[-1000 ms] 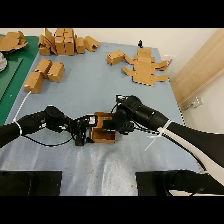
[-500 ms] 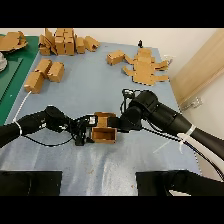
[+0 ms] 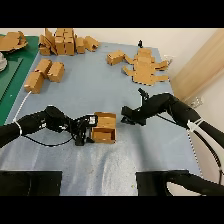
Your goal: Fold the box.
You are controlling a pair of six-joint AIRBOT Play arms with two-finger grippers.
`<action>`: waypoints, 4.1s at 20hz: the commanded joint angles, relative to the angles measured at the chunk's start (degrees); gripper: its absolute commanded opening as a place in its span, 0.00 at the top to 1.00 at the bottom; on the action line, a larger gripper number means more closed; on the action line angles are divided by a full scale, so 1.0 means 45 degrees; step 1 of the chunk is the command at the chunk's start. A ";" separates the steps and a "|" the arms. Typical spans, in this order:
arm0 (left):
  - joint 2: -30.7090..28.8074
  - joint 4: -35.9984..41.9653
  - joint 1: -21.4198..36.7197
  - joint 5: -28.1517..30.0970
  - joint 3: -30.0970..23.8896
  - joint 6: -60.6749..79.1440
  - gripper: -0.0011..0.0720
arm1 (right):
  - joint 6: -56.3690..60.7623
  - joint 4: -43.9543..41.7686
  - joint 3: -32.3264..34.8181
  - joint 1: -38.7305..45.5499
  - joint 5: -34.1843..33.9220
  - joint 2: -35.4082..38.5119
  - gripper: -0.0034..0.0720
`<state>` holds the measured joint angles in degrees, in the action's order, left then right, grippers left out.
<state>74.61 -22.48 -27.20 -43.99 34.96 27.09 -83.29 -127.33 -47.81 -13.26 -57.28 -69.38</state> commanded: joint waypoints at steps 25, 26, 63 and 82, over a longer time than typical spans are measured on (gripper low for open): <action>0.0010 0.0000 0.0010 0.0005 0.0010 0.0000 0.47 | -1.2813 -0.2535 0.0908 -0.3283 0.0801 0.0219 0.95; 0.0010 0.0000 0.0010 0.0005 0.0010 0.0000 0.47 | -1.2896 -0.2025 0.1015 -0.3687 0.1326 0.0539 0.95; 0.0010 0.0000 0.0010 0.0005 0.0010 0.0000 0.47 | -1.1667 0.8262 0.1030 -0.8650 0.3623 0.1943 0.50; 0.0010 0.0000 0.0010 0.0005 0.0010 0.0000 0.47 | -1.0671 0.9918 0.1015 -0.9063 0.3619 0.2414 0.66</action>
<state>74.61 -22.46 -27.20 -43.99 34.96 27.07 -131.57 -82.96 -43.20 -54.00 -40.97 -58.50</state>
